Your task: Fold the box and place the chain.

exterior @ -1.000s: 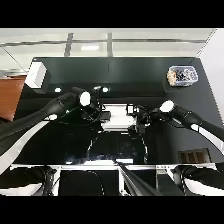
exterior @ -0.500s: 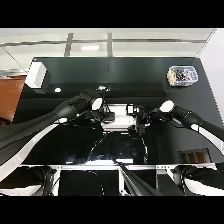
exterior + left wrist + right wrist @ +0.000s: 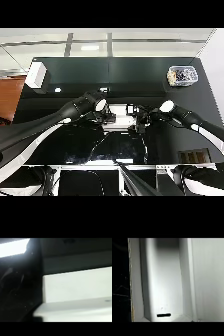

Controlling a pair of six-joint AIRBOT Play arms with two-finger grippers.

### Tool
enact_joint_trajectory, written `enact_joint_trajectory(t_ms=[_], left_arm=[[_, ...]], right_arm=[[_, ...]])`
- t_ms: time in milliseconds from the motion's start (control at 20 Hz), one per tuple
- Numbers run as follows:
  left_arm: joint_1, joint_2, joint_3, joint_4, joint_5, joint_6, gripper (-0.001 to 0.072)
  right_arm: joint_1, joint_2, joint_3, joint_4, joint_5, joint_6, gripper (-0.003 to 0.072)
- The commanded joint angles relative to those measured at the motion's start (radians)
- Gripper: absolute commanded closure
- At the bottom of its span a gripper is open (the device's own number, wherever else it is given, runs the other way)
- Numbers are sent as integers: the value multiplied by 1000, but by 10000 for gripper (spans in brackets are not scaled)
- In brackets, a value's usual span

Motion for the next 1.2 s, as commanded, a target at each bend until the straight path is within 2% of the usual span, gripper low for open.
enact_joint_trajectory(t_ms=[0,150,200,300,350,450,650,700,750,800,850,900,1150], left_arm=[[-1,-1,1,-6,0,8,685],[-1,-1,1,-6,0,8,684],[0,-1,2,-6,0,8,659],[3,-1,2,-7,-1,8,353],[4,-1,2,-7,-3,8,306],[8,-1,2,-6,-5,8,306],[13,-1,2,-6,22,2,328],[13,-1,2,-6,23,0,450],[13,-1,2,-6,29,0,535],[13,-1,2,-6,33,0,556],[13,-1,2,-7,33,0,657],[13,-1,2,-6,33,0,685],[13,-2,2,-12,33,0,685]], right_arm=[[0,0,1,-1,0,-2,424],[0,0,1,-1,0,-2,424],[0,0,1,-1,0,-2,424],[0,0,1,-1,0,-2,424],[0,0,1,-1,0,-2,424],[0,0,1,-1,0,-2,424],[0,0,1,-1,0,-2,424],[0,0,1,-1,0,-2,424],[0,0,1,-1,0,-2,424],[0,0,1,-1,0,-2,424],[0,0,1,-1,0,-2,424],[0,0,1,-1,0,-2,424],[0,0,1,0,8,-2,424]])
